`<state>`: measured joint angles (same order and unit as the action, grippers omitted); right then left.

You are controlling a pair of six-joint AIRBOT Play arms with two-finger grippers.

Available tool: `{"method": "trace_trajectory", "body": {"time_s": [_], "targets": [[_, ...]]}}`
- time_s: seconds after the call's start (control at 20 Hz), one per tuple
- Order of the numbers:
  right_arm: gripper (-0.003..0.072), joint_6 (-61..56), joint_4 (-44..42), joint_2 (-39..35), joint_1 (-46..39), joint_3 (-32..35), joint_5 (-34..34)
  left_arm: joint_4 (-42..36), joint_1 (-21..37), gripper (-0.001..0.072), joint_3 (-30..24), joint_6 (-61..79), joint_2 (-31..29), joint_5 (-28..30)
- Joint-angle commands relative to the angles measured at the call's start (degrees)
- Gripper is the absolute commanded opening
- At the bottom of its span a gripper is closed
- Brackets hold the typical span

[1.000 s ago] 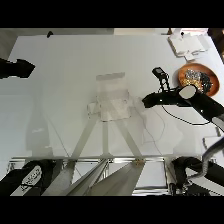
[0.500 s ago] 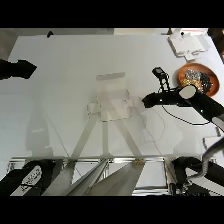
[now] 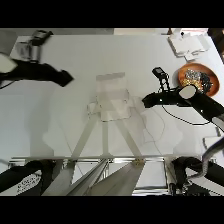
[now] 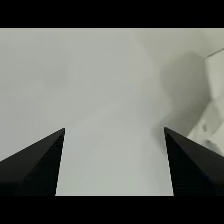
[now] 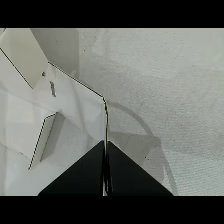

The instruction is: Fold the box and place the chain.

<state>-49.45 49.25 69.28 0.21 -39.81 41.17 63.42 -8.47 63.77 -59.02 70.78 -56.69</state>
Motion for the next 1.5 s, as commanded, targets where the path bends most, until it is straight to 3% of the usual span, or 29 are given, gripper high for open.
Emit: {"method": "trace_trajectory", "body": {"time_s": [0.0,0.2,0.45,0.75,1.05,1.25,1.45], "targets": [[0.0008,0.0,0.0,0.0,0.1,0.0,0.0,-5.3,-6.9,0.0702,7.2,2.3,13.5,-0.4],[0.0008,0.0,0.0,0.0,0.1,0.0,0.0,-14.0,-6.1,0.0702,14.6,6.0,24.8,-4.1],[0.0008,0.0,0.0,0.0,0.1,0.0,0.0,-25.2,-6.3,0.0701,15.3,15.3,29.0,-5.7],[0.0008,0.0,0.0,0.0,0.1,0.0,0.0,-25.2,-3.7,0.0700,15.3,16.4,28.6,-9.6],[0.0008,0.0,0.0,0.0,0.1,0.0,0.0,-24.6,3.4,0.0700,15.3,16.7,26.4,-15.1],[0.0008,0.0,0.0,0.0,0.1,0.0,0.0,-18.1,6.7,0.0700,15.3,18.4,22.6,-16.9],[0.0008,0.0,0.0,0.0,0.1,0.0,0.0,-17.7,6.1,0.0701,15.2,19.4,21.2,-26.0]]}}
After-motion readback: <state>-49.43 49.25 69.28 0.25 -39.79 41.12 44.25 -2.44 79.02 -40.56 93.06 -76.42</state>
